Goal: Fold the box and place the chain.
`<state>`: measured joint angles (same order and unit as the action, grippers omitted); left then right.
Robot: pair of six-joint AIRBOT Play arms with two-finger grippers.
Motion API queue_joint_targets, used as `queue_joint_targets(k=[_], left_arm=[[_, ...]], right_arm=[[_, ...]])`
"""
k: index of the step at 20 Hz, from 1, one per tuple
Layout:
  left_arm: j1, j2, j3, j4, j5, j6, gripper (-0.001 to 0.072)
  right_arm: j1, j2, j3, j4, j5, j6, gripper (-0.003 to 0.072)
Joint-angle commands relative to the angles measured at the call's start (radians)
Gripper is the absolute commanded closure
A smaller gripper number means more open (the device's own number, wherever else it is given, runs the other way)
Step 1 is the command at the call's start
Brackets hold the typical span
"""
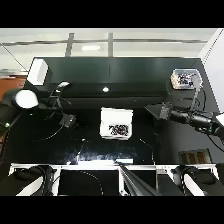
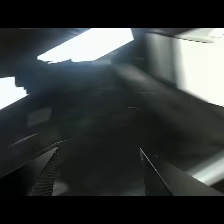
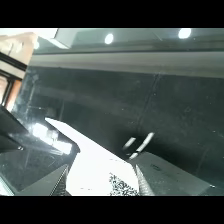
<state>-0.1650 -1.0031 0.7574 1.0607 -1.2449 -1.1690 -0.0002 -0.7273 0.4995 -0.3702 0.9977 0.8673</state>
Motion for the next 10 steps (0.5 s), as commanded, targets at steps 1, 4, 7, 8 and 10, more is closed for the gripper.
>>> queue_joint_targets(k=[1,4,7,8,10], left_arm=[[0.317,0.005,-0.184,-0.631,-0.040,0.847,0.0003],[0.307,-0.040,-0.212,-0.614,0.023,1.205,0.0002],[0.191,-0.149,-0.172,-0.507,0.032,1.300,0.0006],[0.133,-0.190,-0.148,-0.457,0.040,1.302,0.0007],[0.023,-0.249,-0.102,-0.392,0.042,1.331,0.0009]], right_arm=[[0.000,0.001,0.001,-0.001,-0.009,0.001,0.0171],[0.000,0.001,0.001,-0.001,-0.007,0.011,0.0171],[0.000,0.001,0.001,-0.002,-0.008,0.016,0.0171],[0.000,0.001,0.001,-0.002,-0.011,0.016,0.0171],[0.000,0.001,0.001,-0.002,-0.015,0.016,0.0171]])
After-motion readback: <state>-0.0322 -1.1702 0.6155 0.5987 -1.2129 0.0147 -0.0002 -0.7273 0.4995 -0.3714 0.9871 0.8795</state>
